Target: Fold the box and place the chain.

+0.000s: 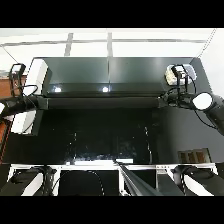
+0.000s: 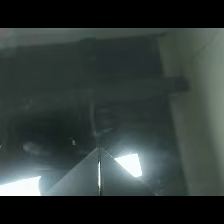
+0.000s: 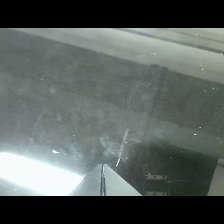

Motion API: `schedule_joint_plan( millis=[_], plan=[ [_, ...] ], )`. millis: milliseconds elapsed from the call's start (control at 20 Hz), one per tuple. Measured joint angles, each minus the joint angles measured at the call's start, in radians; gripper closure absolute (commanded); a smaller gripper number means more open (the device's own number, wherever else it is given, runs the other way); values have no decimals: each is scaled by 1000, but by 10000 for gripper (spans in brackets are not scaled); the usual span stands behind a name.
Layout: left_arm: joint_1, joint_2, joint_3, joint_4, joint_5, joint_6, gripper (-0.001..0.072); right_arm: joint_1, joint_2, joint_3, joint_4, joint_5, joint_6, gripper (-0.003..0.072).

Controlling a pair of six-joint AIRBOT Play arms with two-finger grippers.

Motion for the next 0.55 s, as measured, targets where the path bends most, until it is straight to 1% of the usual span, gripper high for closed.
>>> schedule_joint_plan(
  millis=[200, 550],
  plan=[
    [-23, 22, -39, 34, 34, -3, 681, 3, -15, -4, -8, -20, 0, 666],
    [-31, 29, -51, 47, 43, -7, 681, 4, -20, -6, -11, -30, 0, 665]
  ],
)
